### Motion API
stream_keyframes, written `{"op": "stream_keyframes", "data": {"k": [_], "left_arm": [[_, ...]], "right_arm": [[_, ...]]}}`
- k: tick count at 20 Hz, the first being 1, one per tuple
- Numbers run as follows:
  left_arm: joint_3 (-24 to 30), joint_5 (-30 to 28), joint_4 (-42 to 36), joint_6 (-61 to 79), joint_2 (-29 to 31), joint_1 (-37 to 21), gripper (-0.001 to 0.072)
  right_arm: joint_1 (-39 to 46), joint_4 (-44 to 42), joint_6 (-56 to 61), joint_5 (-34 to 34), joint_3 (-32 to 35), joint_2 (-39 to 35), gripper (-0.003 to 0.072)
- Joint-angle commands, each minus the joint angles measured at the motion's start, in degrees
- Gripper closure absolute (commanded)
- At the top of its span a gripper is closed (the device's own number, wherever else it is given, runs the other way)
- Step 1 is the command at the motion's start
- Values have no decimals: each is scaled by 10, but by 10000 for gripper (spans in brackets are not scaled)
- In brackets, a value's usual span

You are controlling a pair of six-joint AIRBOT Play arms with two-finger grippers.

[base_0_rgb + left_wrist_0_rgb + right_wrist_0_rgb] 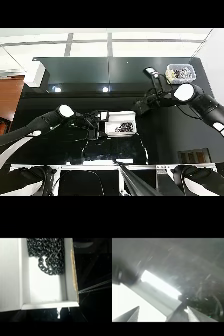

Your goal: Fold the box and place the chain.

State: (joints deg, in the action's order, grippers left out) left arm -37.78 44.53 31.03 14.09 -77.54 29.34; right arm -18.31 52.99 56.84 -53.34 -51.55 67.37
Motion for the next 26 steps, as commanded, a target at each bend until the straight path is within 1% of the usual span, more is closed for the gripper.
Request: {"op": "stream_keyframes", "data": {"k": [1,3,5,9,13,18,20,21,22,23,26], "left_arm": [[0,0,0,0,0,0,226],[0,0,0,0,0,0,226],[0,0,0,0,0,0,226],[0,0,0,0,0,0,226],[0,0,0,0,0,0,226],[0,0,0,0,0,0,226],[0,0,0,0,0,0,226],[0,0,0,0,0,0,226],[0,0,0,0,0,0,226],[0,0,0,0,0,0,226],[0,0,0,0,0,0,226]], "right_arm": [[0,-25,-245,-97,-14,2,-34],[-1,-43,-320,-95,-13,3,-34],[-12,-55,-367,-100,-12,3,-34],[-44,-58,-394,-94,0,3,-34],[-46,-56,-406,-73,27,3,-34],[-46,-57,-424,-68,31,3,-34],[-46,-57,-424,-73,31,3,213],[-46,-57,-423,-76,31,3,253],[-46,-57,-423,-82,31,3,370],[-46,-56,-423,-87,31,3,450],[-46,-56,-423,-93,31,3,454]]}}
